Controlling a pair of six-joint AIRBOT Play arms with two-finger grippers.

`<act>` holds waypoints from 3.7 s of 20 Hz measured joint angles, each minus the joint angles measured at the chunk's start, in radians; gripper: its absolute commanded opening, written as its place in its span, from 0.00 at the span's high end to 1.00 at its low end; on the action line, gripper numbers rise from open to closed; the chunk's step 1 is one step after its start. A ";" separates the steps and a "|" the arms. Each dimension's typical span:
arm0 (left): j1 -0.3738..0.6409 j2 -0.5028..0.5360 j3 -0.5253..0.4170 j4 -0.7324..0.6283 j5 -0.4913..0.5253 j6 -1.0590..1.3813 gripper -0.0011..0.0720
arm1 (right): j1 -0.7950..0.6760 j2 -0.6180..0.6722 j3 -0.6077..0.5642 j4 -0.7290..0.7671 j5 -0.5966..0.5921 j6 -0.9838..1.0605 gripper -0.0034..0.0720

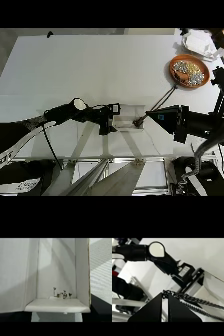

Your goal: Fold the box and place the chain.

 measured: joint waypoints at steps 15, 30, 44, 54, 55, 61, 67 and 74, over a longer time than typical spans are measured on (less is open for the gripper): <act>0.000 0.000 0.000 0.000 -0.006 0.000 0.61 | 0.003 -0.278 -0.011 -0.082 0.005 -0.126 0.92; 0.000 0.000 0.000 0.001 -0.006 0.000 0.61 | 0.299 -0.650 -0.047 -0.270 -0.209 -0.119 0.60; 0.000 0.000 0.000 0.001 -0.006 0.000 0.61 | -0.181 -0.377 -0.044 -0.689 -0.203 0.162 0.55; 0.000 0.000 0.000 0.001 -0.008 0.000 0.61 | -0.292 -0.701 0.189 -0.908 -0.251 0.299 0.55; 0.000 0.000 0.000 0.000 -0.008 0.000 0.61 | -0.290 -0.742 0.228 -0.920 -0.239 0.303 0.55; 0.000 0.000 0.000 0.003 -0.024 0.000 0.61 | -0.227 -0.945 0.373 -0.978 -0.183 0.321 0.55; 0.000 0.000 0.000 0.002 -0.019 0.000 0.61 | -0.174 -1.073 0.400 -1.023 -0.177 0.341 0.56; 0.000 0.000 0.000 0.002 -0.014 0.000 0.61 | -0.163 -1.135 0.406 -1.037 -0.185 0.351 0.66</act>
